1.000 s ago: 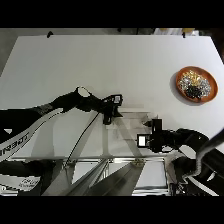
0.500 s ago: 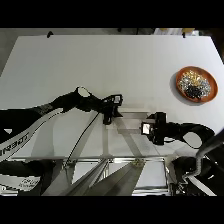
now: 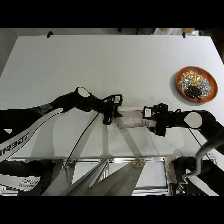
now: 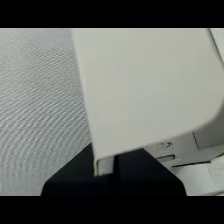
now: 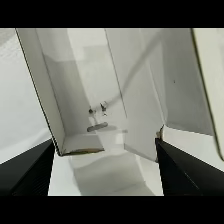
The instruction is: Fold the box and place the chain.
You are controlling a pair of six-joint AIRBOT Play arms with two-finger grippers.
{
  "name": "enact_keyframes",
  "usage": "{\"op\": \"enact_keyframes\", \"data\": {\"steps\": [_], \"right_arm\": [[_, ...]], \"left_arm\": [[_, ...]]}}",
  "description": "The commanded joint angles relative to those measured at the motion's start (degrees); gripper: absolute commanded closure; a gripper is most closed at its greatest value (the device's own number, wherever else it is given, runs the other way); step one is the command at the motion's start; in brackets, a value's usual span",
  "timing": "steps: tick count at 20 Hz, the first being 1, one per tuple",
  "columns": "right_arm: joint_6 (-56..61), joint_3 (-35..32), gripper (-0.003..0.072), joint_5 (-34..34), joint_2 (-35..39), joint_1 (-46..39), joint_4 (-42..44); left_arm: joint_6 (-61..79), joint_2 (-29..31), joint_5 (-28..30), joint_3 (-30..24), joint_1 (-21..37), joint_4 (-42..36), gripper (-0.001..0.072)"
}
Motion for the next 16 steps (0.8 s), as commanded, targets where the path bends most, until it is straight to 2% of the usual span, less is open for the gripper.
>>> {"op": "enact_keyframes", "data": {"steps": [1, 4, 11, 14, 16], "right_arm": [[-5.2, 1.0, 0.0004, 1.3, -0.6, -1.3, 3.0], [-9.4, 1.0, 0.0004, 1.3, -0.6, -1.3, 6.7], [-10.4, 1.1, 0.0004, 2.1, -0.8, -3.8, 7.7], [-18.9, 1.1, 0.0004, 6.4, -3.1, -6.3, 15.5], [-21.7, 1.1, 0.0004, 7.6, -5.3, -6.8, 17.4]], "left_arm": [[0.0, 0.0, 0.0, 0.0, 0.0, 0.0, 0.0698], [0.0, 0.0, 0.0, 0.0, 0.0, 0.0, 0.0698], [0.0, 0.0, 0.0, 0.0, 0.0, 0.0, 0.0698], [0.0, 0.0, 0.0, 0.0, 0.0, 0.0, 0.0698], [0.0, 0.0, 0.0, 0.0, 0.0, 0.0, 0.0698]]}}
